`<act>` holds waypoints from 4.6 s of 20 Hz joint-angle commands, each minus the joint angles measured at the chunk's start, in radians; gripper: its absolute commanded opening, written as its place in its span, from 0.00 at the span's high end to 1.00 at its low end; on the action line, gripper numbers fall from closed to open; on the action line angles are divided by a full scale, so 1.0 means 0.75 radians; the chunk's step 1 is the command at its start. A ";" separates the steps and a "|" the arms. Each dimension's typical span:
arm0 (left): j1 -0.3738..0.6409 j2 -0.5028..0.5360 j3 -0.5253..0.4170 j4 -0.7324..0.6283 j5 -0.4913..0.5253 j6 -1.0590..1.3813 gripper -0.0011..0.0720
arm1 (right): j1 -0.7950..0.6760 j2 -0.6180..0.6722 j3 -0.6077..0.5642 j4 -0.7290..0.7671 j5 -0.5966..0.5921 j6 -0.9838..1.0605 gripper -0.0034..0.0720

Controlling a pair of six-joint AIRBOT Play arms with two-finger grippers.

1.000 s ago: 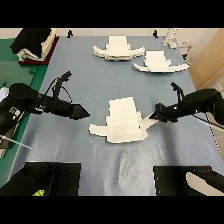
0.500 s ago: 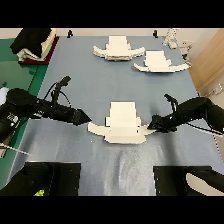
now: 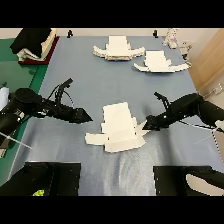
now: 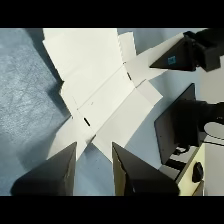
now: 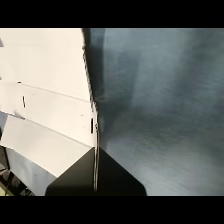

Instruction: Fold the box.

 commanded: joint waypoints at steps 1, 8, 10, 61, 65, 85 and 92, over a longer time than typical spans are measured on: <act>0.002 -0.115 -0.001 0.000 0.033 -0.004 0.54 | 0.100 0.155 -0.104 0.017 0.167 -0.076 0.96; 0.002 -0.376 0.006 -0.176 0.135 0.250 0.53 | 0.165 0.370 -0.282 0.017 0.292 -0.065 0.96; 0.001 -0.475 0.030 -0.221 0.139 0.277 0.29 | 0.165 0.370 -0.282 0.017 0.292 -0.065 0.96; -0.675 -0.417 0.363 -0.004 0.220 1.188 0.97 | 0.162 0.350 0.153 -1.097 0.271 0.987 0.08; -0.790 -0.205 0.184 -0.004 0.600 1.237 0.97 | 0.162 0.299 0.153 -1.074 0.265 0.988 0.08; -0.913 -0.155 -0.139 -0.009 0.982 1.535 0.96 | 0.162 0.277 0.153 -1.041 0.308 1.021 0.09; -0.913 -0.153 -0.139 -0.009 0.915 1.480 0.97 | 0.162 0.277 0.153 -1.017 0.305 1.020 0.09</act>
